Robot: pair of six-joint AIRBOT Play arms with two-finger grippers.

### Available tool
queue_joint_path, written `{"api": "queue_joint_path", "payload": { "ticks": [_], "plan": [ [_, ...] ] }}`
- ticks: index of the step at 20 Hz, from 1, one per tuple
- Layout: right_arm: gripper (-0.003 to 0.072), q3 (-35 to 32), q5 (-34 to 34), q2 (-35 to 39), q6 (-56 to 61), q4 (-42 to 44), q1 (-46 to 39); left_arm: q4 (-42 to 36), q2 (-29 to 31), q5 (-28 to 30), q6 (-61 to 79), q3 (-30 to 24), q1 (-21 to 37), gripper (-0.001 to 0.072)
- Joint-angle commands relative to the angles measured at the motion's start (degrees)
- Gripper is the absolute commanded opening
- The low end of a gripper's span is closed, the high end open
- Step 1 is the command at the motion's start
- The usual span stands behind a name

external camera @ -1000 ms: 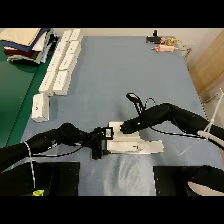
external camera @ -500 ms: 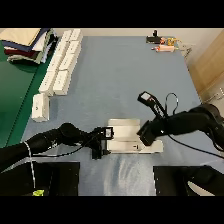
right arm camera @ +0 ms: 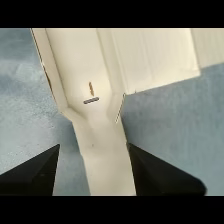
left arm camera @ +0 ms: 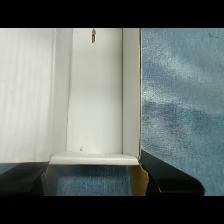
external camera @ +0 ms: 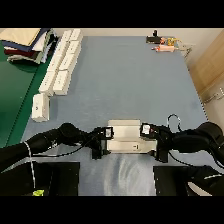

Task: Fold the box.

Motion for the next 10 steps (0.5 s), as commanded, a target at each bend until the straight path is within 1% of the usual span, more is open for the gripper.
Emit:
{"api": "queue_joint_path", "payload": {
  "ticks": [1, 5, 8, 9, 10],
  "plan": [
    [0.0668, -1.27, 10.45, -2.93, -7.63, -0.26, 0.07, 0.00, 0.00, 0.00, 0.00, 0.04, 0.02, 0.0427],
    [0.0662, -1.27, 11.34, -7.85, -12.57, 5.33, 0.07, 0.02, 0.00, 0.00, 0.00, 0.04, 0.02, 0.0427],
    [0.0642, -1.27, 12.31, -9.42, -15.56, 7.13, 0.09, 0.02, 0.00, 0.00, 0.00, 0.04, 0.02, 0.0427],
    [0.0489, -1.27, 12.17, -9.46, -16.48, 8.20, 0.09, 0.02, 0.00, 0.00, 0.00, 0.04, 0.02, 0.0427],
    [0.0386, -1.27, 12.15, -9.46, -16.55, 9.35, 0.09, 0.00, 0.00, 0.00, 0.00, 0.04, 0.02, 0.0427]
  ]
}}
